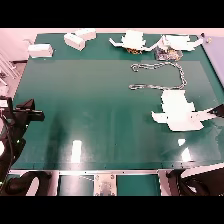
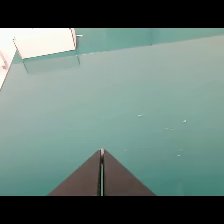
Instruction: Fold the box and place the chain.
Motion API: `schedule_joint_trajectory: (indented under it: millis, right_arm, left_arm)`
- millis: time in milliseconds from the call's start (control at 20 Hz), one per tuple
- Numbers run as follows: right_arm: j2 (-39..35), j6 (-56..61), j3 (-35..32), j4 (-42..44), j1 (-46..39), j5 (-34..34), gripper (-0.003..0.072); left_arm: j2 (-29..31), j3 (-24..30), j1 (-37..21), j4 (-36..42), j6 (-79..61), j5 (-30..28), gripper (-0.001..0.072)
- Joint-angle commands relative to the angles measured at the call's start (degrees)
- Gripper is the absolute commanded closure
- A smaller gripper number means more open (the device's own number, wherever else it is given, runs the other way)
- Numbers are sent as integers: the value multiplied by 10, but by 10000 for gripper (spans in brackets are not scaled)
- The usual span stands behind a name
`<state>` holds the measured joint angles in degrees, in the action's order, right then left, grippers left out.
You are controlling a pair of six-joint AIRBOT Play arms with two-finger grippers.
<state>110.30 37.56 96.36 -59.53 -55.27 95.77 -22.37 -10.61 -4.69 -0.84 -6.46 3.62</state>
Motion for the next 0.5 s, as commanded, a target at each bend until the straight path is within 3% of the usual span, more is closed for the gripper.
schedule_joint_trajectory:
  millis: [0, 450]
  right_arm:
    - [14, 0, 6, 4, 0, 10, 215]
    - [55, 10, 4, 6, 31, 64, 246]
  left_arm:
    - [0, -1, 0, 0, 0, 0, 690]
    - [0, -1, 0, 0, 0, 0, 690]
